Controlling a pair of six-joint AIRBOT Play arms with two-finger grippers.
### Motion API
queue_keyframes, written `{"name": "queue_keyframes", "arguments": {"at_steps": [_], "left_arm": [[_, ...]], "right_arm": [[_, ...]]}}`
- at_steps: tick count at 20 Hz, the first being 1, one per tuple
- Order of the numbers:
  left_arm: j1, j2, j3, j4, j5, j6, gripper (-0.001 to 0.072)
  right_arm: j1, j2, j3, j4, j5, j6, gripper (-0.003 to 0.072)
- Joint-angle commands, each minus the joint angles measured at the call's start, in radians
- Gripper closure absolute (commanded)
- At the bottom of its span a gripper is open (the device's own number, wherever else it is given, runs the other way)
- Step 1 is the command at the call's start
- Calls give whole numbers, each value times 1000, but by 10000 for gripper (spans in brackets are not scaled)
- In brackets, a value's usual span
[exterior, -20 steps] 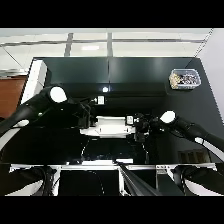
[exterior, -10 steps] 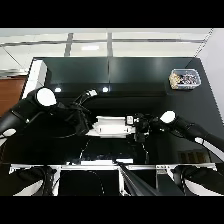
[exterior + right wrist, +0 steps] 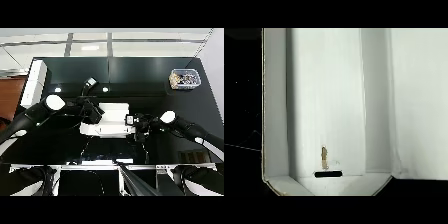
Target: Fold the box and place the chain.
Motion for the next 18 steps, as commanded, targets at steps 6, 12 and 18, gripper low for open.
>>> {"name": "queue_keyframes", "arguments": {"at_steps": [6, 12, 18], "left_arm": [[-34, -103, -2, 78, -10, 18, 685], [-27, 19, 27, 283, 6, -10, 686], [74, 310, -151, 293, -113, -32, 682]], "right_arm": [[1, 0, 0, 1, -1, 0, 459], [1, 0, 0, 2, -8, 6, 459], [1, 0, 0, 2, -8, 6, 459]]}}
